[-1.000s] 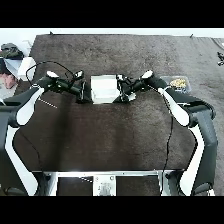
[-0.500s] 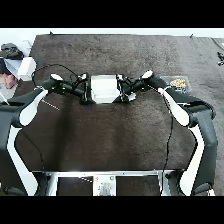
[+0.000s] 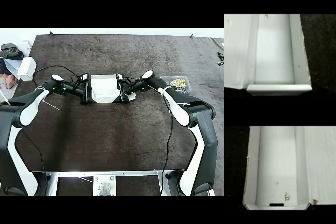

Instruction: Fold the box and place the chain.

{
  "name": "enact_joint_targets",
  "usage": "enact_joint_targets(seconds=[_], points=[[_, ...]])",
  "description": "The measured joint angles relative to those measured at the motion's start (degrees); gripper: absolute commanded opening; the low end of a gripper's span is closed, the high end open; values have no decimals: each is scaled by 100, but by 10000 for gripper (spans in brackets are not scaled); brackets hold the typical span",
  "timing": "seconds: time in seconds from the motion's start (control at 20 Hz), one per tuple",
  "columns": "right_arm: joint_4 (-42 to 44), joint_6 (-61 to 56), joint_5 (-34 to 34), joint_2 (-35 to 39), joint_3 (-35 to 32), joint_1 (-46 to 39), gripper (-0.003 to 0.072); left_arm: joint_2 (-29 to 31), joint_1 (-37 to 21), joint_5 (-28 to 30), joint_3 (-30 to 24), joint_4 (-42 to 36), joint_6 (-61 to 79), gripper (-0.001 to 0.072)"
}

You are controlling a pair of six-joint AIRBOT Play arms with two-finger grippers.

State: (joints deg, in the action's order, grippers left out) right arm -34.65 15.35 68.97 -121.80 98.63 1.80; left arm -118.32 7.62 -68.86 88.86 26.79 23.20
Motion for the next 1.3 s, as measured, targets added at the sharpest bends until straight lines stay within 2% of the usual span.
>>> enact_joint_targets(seconds=[1.05, 1.15, 1.2, 1.25, 1.3], points=[[-7, 7, 4, 2, 0, 0, 274, -118, 0, -125, -9, -243, 402, 716], [-4, -2, 2, 0, 0, 0, 274, -118, 0, -127, -9, -238, 415, 516], [-4, -7, 2, 0, 0, -2, 274, -118, 0, -133, -11, -238, 404, 467], [-4, -7, 2, 0, 0, -2, 274, -118, 0, -133, -11, -238, 404, 368], [-4, -4, 2, 2, 0, -2, 274, -118, 0, -133, -11, -236, 402, 349]])
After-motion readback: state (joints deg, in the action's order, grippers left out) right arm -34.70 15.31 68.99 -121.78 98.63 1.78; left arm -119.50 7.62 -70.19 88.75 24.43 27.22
